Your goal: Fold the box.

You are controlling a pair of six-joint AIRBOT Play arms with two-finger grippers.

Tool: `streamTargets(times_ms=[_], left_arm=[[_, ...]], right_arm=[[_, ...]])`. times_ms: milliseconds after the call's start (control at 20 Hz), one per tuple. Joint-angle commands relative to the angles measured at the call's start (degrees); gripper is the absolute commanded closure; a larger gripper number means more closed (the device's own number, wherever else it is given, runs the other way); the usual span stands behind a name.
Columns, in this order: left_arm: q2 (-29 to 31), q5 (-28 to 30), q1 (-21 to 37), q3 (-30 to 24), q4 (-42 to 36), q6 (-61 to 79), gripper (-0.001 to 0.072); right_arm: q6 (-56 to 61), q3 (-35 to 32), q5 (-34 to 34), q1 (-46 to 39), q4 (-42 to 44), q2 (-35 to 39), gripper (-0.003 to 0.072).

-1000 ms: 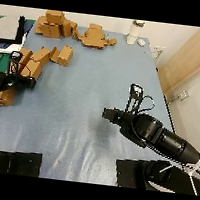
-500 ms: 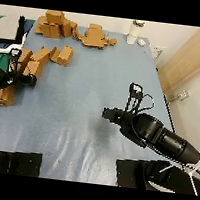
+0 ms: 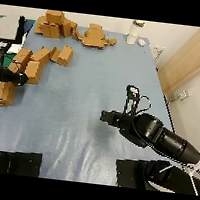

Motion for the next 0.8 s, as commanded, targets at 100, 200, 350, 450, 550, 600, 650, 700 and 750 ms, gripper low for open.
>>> streamTargets(times_ms=[100, 200, 350, 450, 550, 600, 650, 700, 750], left_arm=[[7.56, -13.99, -6.67, 1.01, -5.38, -3.8, 0.0695], [7.45, -15.17, -14.62, 3.02, -5.29, -10.21, 0.0696], [4.85, -16.04, -26.93, 6.1, -4.81, -16.83, 0.0696], [2.19, -15.61, -32.76, 6.43, -4.87, -20.83, 0.0696], [-0.94, -15.41, -36.59, 6.43, -4.94, -23.17, 0.0696], [-2.21, -15.06, -38.05, 6.43, -4.92, -23.37, 0.0696], [-2.93, -14.4, -39.06, 6.43, -4.92, -23.39, 0.0696], [-3.26, -14.45, -39.71, 6.43, -4.92, -23.39, 0.0695], [-3.23, -14.58, -40.02, 6.43, -4.92, -23.32, 0.0695]], right_arm=[[-13.75, 2.43, 0.46, -8.5, 9.84, -2.32, 0.068], [-25.42, 6.6, 0.46, -15.34, 16.68, -6.38, 0.068], [-37.53, 15.28, 0.44, -20.98, 22.36, -15.45, 0.068], [-42.07, 21.22, 0.28, -21.46, 24.09, -22.05, 0.068], [-45.72, 26.03, 0.17, -21.44, 28.0, -28.2, 0.068], [-48.0, 27.69, 0.33, -21.44, 30.56, -30.53, 0.068], [-49.09, 28.92, 0.39, -21.44, 32.35, -32.28, 0.068], [-49.05, 29.44, -0.02, -21.44, 33.2, -33.11, 0.068], [-49.05, 29.42, -0.15, -21.46, 32.92, -33.46, 0.068]])
